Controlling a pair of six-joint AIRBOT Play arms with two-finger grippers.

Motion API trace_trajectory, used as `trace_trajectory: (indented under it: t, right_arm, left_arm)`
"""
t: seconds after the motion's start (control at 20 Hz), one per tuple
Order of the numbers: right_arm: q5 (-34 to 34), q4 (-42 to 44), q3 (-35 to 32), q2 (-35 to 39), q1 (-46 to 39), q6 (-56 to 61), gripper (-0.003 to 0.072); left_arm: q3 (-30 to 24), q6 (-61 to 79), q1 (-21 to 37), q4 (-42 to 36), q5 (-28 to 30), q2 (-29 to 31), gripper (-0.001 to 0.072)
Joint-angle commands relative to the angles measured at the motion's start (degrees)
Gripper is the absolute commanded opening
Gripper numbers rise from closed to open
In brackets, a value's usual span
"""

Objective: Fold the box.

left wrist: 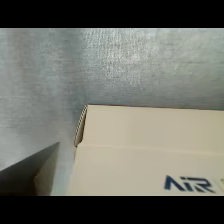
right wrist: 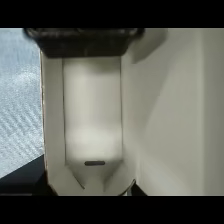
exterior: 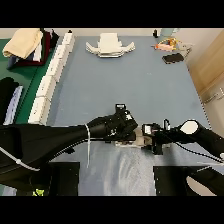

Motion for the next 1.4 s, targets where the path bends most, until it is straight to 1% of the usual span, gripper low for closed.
trace_trajectory:
  t: [0.0,0.2,0.25,0.3,0.35,0.45,0.55,0.6,0.65,0.7,0.75,0.8,1.0,1.05,1.1,1.15,1.2,1.35]
  right_arm:
    - [0.0,0.0,0.0,0.0,0.0,0.0,0.0519]
    - [0.0,0.0,0.0,0.0,0.0,0.0,0.0519]
    - [0.0,0.0,0.0,0.0,0.0,0.0,0.0519]
    - [0.0,0.0,0.0,0.0,0.0,0.0,0.0519]
    - [0.0,0.0,0.0,0.0,0.0,0.0,0.0519]
    - [0.0,0.0,0.0,0.0,0.0,0.0,0.0519]
    - [0.0,0.0,0.0,0.0,0.0,0.0,0.0519]
    - [0.0,0.0,0.0,0.0,0.0,0.0,0.0519]
    - [0.0,0.0,0.0,0.0,0.0,0.0,0.0519]
    - [0.0,0.0,0.0,0.0,0.0,0.0,0.0519]
    - [0.0,0.0,0.0,0.0,0.0,0.0,0.0519]
    - [0.0,0.0,0.0,0.0,0.0,0.0,0.0519]
    - [0.0,0.0,0.0,0.0,0.0,0.0,0.0519]
    - [0.0,0.0,0.0,0.0,0.0,0.0,0.0519]
    - [0.0,0.0,0.0,0.0,0.0,0.0,0.0519]
    - [0.0,0.0,0.0,0.0,0.0,0.0,0.0519]
    - [0.0,0.0,0.0,0.0,0.0,0.0,0.0519]
    - [0.0,0.0,0.0,0.0,0.0,0.0,0.0519]
  left_arm:
    - [0.7,-0.4,-0.1,0.5,-3.0,-0.1,0.0699]
    - [1.1,-0.5,-0.1,1.9,-3.5,-0.1,0.0697]
    - [1.1,-0.5,-0.1,2.3,-3.5,-0.1,0.063]
    - [1.1,-0.4,-0.1,2.5,-3.2,-0.1,0.0494]
    - [1.1,-0.4,-0.1,2.7,-1.9,-0.1,0.0444]
    - [1.0,-0.4,-0.1,2.7,1.0,-0.2,0.0444]
    - [1.1,-0.5,-0.1,2.6,1.5,-0.9,0.0443]
    - [1.1,-0.5,-0.1,2.4,1.2,-1.4,0.036]
    - [1.1,-0.5,-0.2,2.4,1.3,-1.6,0.0238]
    - [1.1,-0.6,-0.2,2.4,1.8,-1.7,0.0227]
    - [1.0,-1.0,-0.2,2.4,1.8,-1.7,0.0063]
    - [1.1,-1.0,-0.2,2.4,1.8,-1.7,0.0018]
    - [1.1,-0.8,-0.2,2.4,0.1,-1.7,0.0021]
    - [1.1,-0.7,-0.2,2.3,-0.2,-1.7,0.0043]
    - [1.1,-0.4,-0.2,1.8,-0.1,-1.7,0.0361]
    - [1.1,-0.5,-0.2,1.8,-0.3,-1.7,0.0627]
    - [1.1,-0.7,-0.2,1.8,-0.5,-1.7,0.065]
    - [1.1,-0.7,-0.2,2.1,-0.5,-1.7,0.0649]
